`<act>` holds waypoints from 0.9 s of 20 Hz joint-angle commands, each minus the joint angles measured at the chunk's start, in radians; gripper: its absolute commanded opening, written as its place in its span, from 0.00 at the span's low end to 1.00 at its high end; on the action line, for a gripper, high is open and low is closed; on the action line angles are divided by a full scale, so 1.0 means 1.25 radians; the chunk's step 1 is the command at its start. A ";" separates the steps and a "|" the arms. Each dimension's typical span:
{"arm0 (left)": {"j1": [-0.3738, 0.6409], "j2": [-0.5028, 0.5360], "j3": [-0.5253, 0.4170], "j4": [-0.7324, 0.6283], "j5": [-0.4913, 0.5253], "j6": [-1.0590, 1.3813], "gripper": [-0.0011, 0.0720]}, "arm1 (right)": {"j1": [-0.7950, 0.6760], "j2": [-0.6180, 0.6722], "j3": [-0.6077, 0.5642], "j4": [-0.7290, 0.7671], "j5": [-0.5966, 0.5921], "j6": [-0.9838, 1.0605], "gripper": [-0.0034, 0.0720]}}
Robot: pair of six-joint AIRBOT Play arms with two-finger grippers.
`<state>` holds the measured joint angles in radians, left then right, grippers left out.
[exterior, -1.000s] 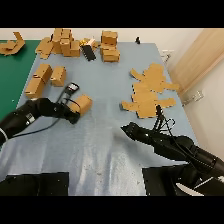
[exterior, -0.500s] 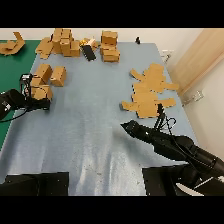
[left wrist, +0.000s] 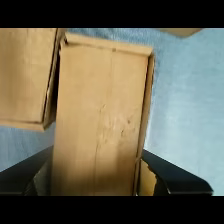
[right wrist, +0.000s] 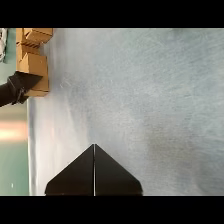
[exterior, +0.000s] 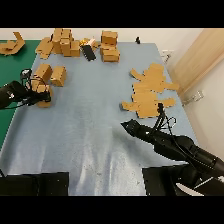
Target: Fold the box.
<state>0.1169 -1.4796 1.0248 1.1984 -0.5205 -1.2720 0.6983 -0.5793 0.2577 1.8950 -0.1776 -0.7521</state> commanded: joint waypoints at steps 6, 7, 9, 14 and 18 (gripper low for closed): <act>0.001 -0.008 0.125 -0.007 -0.160 0.000 0.98 | -0.001 0.001 0.001 -0.003 0.005 0.000 0.05; 0.001 -0.005 0.140 -0.008 -0.171 -0.001 0.98 | -0.001 0.001 0.001 -0.003 0.005 0.000 0.05; 0.001 0.003 0.172 -0.007 -0.186 -0.001 0.98 | -0.001 0.001 0.001 -0.002 0.005 0.000 0.05; 0.001 0.051 0.252 -0.008 -0.237 -0.001 0.98 | -0.001 0.001 0.001 -0.002 0.004 0.000 0.05; 0.001 0.118 0.290 -0.012 -0.375 0.003 0.03 | -0.001 0.001 0.001 -0.003 -0.029 0.000 0.05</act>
<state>0.1177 -1.3849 1.3548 1.1847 -0.8692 -1.2720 0.6979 -0.5793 0.2577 1.8915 -0.1837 -0.7521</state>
